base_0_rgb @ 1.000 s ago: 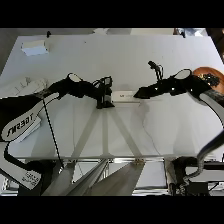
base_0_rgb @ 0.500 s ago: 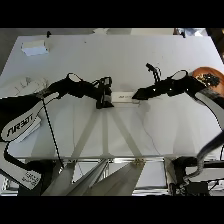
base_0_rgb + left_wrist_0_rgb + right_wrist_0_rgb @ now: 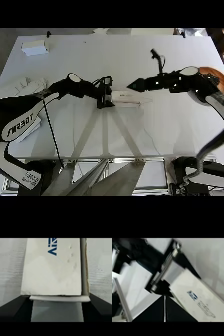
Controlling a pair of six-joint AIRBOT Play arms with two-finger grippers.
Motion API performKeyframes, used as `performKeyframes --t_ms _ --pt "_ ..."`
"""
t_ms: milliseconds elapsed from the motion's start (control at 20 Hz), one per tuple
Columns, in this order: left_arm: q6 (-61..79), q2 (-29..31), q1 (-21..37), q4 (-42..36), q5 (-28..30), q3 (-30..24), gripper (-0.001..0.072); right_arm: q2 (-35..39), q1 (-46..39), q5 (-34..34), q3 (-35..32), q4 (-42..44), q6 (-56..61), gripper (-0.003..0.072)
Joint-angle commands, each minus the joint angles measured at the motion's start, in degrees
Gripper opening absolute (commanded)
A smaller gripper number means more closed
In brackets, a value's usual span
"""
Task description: Fold the box and place the chain.
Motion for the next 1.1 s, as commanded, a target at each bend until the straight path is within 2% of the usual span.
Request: performKeyframes --t_ms 0,200,300,400,500,750,1050 --pt "0.17 0.00 0.00 0.33 -0.39 0.02 0.0281 4.96 -2.03 -0.26 0.02 2.47 -2.19 0.0010" --pt "0.17 0.00 0.00 0.37 -0.37 0.02 0.0281 8.96 -8.26 -0.07 0.02 -0.76 -2.10 0.0010" --pt "0.17 0.00 0.00 0.35 -0.42 0.02 0.0281 8.79 -8.76 0.52 0.00 -6.60 1.29 0.0010" --pt "0.17 0.00 -0.02 0.39 -0.44 0.02 0.0281 8.02 -6.14 1.01 0.00 -11.69 5.84 0.0009" --pt "0.17 0.00 0.00 0.33 -0.42 0.02 0.0281 6.80 -1.79 0.52 0.00 -11.82 6.27 0.0009" --pt "0.17 0.00 0.00 0.35 -0.42 0.02 0.0281 1.07 8.72 -9.81 0.00 -16.81 11.78 0.0009" --pt "0.17 0.00 0.00 0.35 -0.44 0.02 0.0281 -10.10 11.04 -10.62 0.00 -16.85 13.75 0.0009"
